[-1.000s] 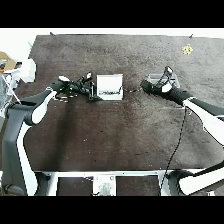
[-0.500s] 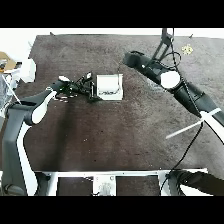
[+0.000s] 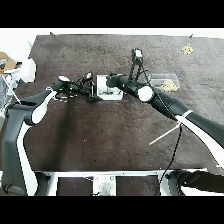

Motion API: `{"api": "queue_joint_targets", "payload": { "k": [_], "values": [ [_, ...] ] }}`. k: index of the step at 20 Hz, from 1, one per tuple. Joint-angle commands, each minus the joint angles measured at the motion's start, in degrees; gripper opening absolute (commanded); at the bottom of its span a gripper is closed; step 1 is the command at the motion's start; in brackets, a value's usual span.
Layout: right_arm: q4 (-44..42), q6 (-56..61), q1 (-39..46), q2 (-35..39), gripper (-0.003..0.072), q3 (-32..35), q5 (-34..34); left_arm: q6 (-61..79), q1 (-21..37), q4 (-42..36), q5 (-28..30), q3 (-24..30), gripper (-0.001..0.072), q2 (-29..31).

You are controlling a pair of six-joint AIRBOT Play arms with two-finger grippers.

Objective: Fold the box and place the chain.

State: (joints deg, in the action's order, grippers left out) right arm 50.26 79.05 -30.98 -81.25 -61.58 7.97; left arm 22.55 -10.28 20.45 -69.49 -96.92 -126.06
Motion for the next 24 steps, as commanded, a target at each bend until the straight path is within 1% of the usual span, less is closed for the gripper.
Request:
{"api": "queue_joint_targets", "payload": {
  "k": [1,3,5,7,9,12,14,16,19,20,21,22,24],
  "values": [
    [3.2,0.7,4.8,1.0,0.0315,2.5,6.5,0.0,0.0,0.0,0.0,0.0,0.0287,0.0],
    [5.7,0.7,10.6,4.3,0.0316,3.5,11.2,0.0,0.0,0.0,0.0,0.0,0.0287,0.0],
    [6.1,0.7,17.7,6.8,0.0316,5.8,14.5,0.0,0.0,0.0,0.0,0.0,0.0288,0.0],
    [6.1,1.5,24.9,7.1,0.0316,9.5,14.5,0.0,0.0,0.0,0.0,0.0,0.0287,0.0],
    [5.8,3.5,30.1,5.0,0.0316,12.3,12.6,0.0,0.0,0.0,0.0,0.0,0.0287,0.0],
    [2.5,3.5,30.9,-2.0,0.0316,10.4,9.6,0.0,0.0,0.0,0.0,0.0,0.0288,0.0],
    [0.7,3.5,29.4,-6.7,0.0316,7.2,7.7,0.0,0.0,0.0,0.0,0.0,0.0287,0.0],
    [0.6,3.6,27.6,-10.9,0.0316,3.6,6.9,0.0,0.0,0.0,0.0,0.0,0.0287,0.0],
    [-3.2,3.8,26.5,-16.8,0.0314,-0.7,6.6,0.0,0.0,0.0,0.0,0.0,0.0288,0.0],
    [-4.1,3.7,26.5,-18.0,0.0204,-1.6,6.6,0.0,0.0,0.0,0.0,0.0,0.0287,0.0],
    [-4.4,3.8,26.5,-18.1,0.0051,-1.7,6.5,0.0,0.0,0.0,0.0,0.0,0.0287,0.0],
    [-5.4,3.7,26.3,-17.3,0.0002,-1.7,7.0,0.0,0.0,0.0,0.0,0.0,0.0288,0.0],
    [-5.3,2.6,24.5,-13.2,0.0001,-1.7,8.8,0.0,0.0,0.0,0.0,0.0,0.0287,0.0]
  ]
}}
